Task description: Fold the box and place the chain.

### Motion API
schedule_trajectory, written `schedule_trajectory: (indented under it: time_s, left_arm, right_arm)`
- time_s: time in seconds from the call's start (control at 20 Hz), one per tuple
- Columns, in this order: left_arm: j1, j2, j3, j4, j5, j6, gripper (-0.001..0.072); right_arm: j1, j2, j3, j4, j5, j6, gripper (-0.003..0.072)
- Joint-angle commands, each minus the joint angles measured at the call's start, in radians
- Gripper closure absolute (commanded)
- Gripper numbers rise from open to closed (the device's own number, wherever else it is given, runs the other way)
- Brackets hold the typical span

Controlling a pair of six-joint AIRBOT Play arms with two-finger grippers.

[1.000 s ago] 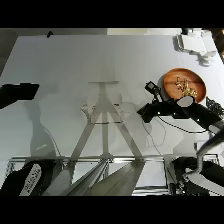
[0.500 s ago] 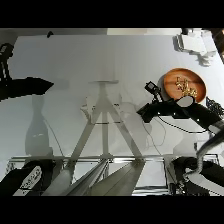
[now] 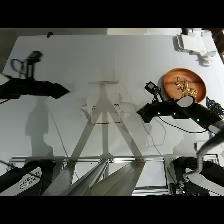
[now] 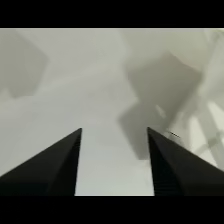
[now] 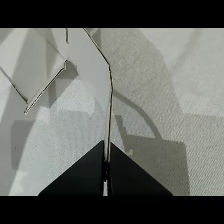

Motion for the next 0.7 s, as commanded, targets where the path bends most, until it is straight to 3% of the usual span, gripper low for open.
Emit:
schedule_trajectory:
  time_s: [0.0,0.15,0.3,0.65]
  left_arm:
    - [-0.134,-0.128,0.108,0.005,-0.099,0.077,0.0202]
    - [-0.216,-0.161,0.199,0.056,-0.067,0.079,0.0204]
    - [-0.216,-0.163,0.226,0.049,-0.072,0.114,0.0205]
    - [-0.161,-0.336,0.337,-0.010,-0.295,0.334,0.0196]
  right_arm:
    - [0.001,0.000,0.000,0.000,0.000,0.000,0.0675]
    - [0.001,-0.001,0.000,0.000,0.000,0.000,0.0675]
    - [0.001,0.000,0.000,0.000,0.000,0.000,0.0675]
    - [0.001,-0.001,0.000,0.000,0.000,0.000,0.0675]
